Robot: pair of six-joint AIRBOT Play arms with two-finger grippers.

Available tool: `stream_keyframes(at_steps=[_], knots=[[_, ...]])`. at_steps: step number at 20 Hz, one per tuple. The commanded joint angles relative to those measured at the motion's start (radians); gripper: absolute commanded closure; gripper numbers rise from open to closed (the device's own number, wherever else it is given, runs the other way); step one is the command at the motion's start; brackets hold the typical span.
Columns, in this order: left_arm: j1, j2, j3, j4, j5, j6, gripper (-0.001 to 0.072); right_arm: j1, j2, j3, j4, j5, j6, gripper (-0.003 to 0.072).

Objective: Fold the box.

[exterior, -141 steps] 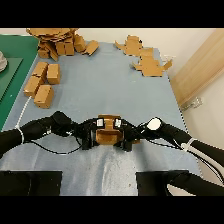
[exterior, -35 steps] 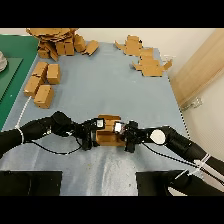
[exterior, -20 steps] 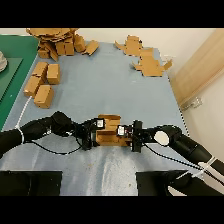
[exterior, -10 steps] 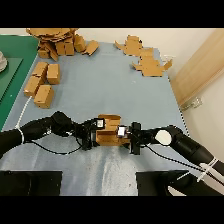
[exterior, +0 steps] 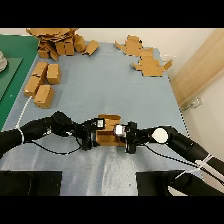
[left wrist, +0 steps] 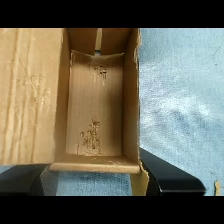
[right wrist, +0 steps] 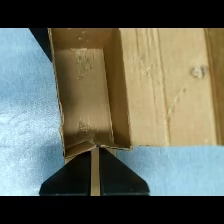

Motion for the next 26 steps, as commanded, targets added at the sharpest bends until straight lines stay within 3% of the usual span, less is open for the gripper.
stream_keyframes(at_steps=[1,2,6,8,9,13,15,21,22,23,24,26], knots=[[0.0,0.0,0.001,0.0,0.0,0.0,0.0365,0.002,-0.01,0.001,0.055,-0.012,-0.026,0.0611],[0.0,0.0,0.001,0.0,0.0,0.0,0.0365,0.002,-0.01,0.001,0.066,-0.011,-0.026,0.0578],[0.0,0.0,0.001,0.0,0.0,0.0,0.0365,0.002,-0.019,0.001,0.151,0.004,-0.052,0.0572],[0.0,0.0,0.001,0.0,0.0,0.0,0.0365,0.002,-0.033,0.001,0.161,0.005,-0.052,0.0281],[0.0,0.0,0.001,0.0,0.0,0.0,0.0365,0.002,-0.04,0.0,0.165,0.008,-0.052,0.0232],[0.0,0.0,0.001,0.0,0.0,0.0,0.0365,0.002,-0.051,0.0,0.165,0.009,-0.053,0.0231],[0.0,0.0,0.001,0.0,0.0,0.0,0.0365,0.002,-0.051,0.0,0.164,0.008,-0.063,0.0173],[0.0,0.0,0.001,0.0,0.0,0.0,0.0365,0.002,-0.05,0.0,0.157,0.008,-0.062,0.0173],[0.0,0.0,0.001,0.0,0.0,0.0,0.0365,0.002,-0.05,0.0,0.154,0.01,-0.062,0.0206],[0.0,0.0,0.001,0.0,0.0,0.0,0.0365,0.0,-0.048,0.0,0.137,0.022,-0.052,0.0421],[0.0,0.0,0.001,0.0,0.0,0.0,0.0365,-0.005,-0.041,0.0,0.094,0.039,-0.004,0.0536],[0.0,0.0,0.001,0.0,0.0,0.0,0.0365,-0.014,-0.014,-0.001,-0.038,0.083,0.164,0.0681]])
